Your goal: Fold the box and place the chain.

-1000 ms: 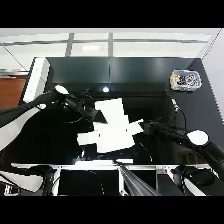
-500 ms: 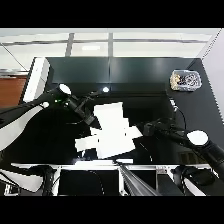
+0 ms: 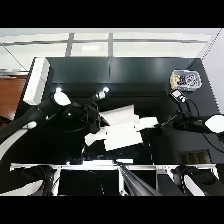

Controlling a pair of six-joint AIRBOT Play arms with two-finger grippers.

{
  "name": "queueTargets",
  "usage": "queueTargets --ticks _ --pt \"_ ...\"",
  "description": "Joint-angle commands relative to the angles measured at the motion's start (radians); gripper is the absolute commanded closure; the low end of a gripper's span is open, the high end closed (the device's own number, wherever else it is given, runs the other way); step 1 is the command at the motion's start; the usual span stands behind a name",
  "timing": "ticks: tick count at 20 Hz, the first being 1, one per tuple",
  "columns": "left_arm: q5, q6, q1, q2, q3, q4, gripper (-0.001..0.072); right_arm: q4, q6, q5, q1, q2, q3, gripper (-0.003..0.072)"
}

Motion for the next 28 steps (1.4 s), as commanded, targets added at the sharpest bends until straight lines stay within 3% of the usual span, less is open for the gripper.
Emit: queueTargets --ticks 1,4,7,9,13,23,28 --pt "0.200 0.276 -0.098 0.045 -0.056 0.032 0.0682 -0.079 -0.031 0.018 -0.024 0.000 0.025 -0.0015" --pt "0.238 0.277 -0.118 -0.012 -0.053 0.026 0.0684 0.089 -0.094 0.016 -0.022 0.000 0.010 -0.0015" --pt "0.301 0.304 -0.122 -0.042 -0.047 0.064 0.0683 0.246 -0.502 -0.003 -0.011 -0.001 -0.082 -0.0016" --pt "0.303 0.304 -0.122 -0.066 -0.024 0.143 0.0682 0.285 -0.608 -0.024 0.016 -0.005 -0.122 -0.0016" --pt "0.280 0.293 -0.122 -0.102 0.023 0.153 0.0682 0.237 -0.613 -0.132 0.119 -0.023 -0.142 -0.0016" --pt "0.278 0.231 -0.118 -0.102 0.023 0.153 0.0683 0.223 -0.777 -0.214 0.357 -0.227 -0.142 -0.0015" --pt "0.277 0.231 -0.118 -0.102 0.023 0.153 0.0683 0.358 -0.779 -0.321 0.391 -0.257 -0.142 -0.0015"
